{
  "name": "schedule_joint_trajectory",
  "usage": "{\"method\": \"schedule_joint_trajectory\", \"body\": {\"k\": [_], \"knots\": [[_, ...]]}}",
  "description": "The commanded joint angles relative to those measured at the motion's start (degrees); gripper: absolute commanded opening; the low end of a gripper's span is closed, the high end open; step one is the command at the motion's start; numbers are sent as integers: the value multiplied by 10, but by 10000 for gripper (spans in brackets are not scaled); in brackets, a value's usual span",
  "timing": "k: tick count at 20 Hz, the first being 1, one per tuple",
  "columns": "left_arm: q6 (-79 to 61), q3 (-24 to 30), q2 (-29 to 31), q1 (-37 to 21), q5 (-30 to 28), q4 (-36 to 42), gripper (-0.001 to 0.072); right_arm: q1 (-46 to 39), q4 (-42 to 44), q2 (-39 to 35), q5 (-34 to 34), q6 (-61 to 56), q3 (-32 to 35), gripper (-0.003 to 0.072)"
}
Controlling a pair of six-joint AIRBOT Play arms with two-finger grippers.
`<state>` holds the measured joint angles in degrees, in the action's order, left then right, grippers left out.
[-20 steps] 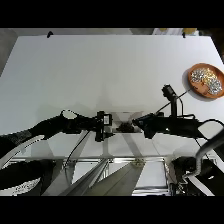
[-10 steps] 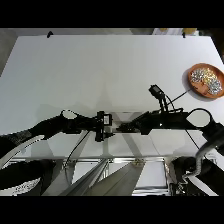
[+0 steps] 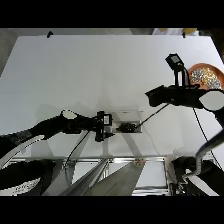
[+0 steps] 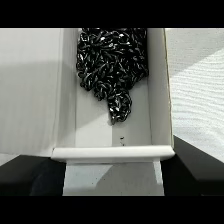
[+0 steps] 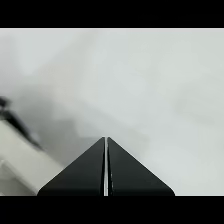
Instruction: Fold the box and place the chain.
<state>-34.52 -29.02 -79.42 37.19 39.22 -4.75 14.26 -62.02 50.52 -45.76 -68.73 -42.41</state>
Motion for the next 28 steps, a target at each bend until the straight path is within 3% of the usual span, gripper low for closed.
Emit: {"method": "schedule_joint_trajectory", "body": {"k": [1,8,24,25,28], "knots": [[0,0,0,0,0,0,272,-41,-192,54,-12,-123,-7,16],[0,0,0,0,0,0,272,-35,-203,170,-60,-141,3,15],[0,0,0,0,0,0,272,11,-207,163,-107,-185,10,16],[0,0,0,0,0,0,272,14,-207,163,-107,-185,10,27],[0,0,0,0,0,0,272,14,-207,165,-109,-185,10,198]]}}
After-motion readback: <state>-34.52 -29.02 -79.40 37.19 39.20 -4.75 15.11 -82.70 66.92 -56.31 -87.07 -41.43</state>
